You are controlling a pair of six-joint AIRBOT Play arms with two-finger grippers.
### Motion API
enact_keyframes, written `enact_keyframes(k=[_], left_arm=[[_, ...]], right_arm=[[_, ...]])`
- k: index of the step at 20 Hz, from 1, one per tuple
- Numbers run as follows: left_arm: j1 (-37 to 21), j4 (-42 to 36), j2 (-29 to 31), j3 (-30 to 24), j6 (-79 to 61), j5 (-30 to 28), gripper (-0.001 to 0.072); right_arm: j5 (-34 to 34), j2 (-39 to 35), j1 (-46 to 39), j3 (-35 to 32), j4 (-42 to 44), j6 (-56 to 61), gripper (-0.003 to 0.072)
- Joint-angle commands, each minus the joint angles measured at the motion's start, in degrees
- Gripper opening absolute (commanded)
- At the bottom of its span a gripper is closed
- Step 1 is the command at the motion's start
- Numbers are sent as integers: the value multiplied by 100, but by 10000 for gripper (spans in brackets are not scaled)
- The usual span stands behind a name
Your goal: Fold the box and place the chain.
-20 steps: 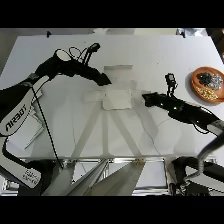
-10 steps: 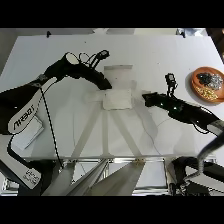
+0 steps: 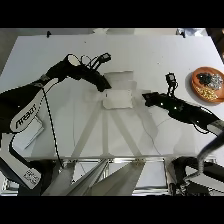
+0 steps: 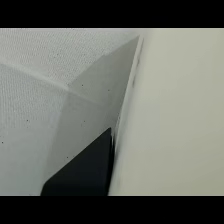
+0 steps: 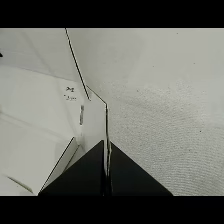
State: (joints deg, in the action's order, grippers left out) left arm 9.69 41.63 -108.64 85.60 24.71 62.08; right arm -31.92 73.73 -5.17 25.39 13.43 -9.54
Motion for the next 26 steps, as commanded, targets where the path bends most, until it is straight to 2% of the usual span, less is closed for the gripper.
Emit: enact_keyframes(k=[1,16,17,19,20,21,24,26], left_arm=[[4,17,0,0,-96,13,16],[4,-7,0,0,-94,28,15],[4,-20,2,0,-96,28,15],[4,-92,74,0,-98,46,12],[-2,-79,166,0,-195,55,10],[-26,-61,304,0,-398,90,10],[-188,-55,765,0,-831,267,5],[-343,-37,970,0,-1342,835,4]], right_arm=[[-4,2,4,-4,-9,0,9],[-4,2,4,-4,-9,0,10],[-7,0,4,-4,0,2,26],[-31,-79,2,-4,-4,0,255],[-31,-188,2,-4,-9,2,310],[-31,-332,-7,-4,-11,0,339],[-175,-1001,-223,-4,-13,2,345],[-192,-1519,-470,-4,-20,4,344]])
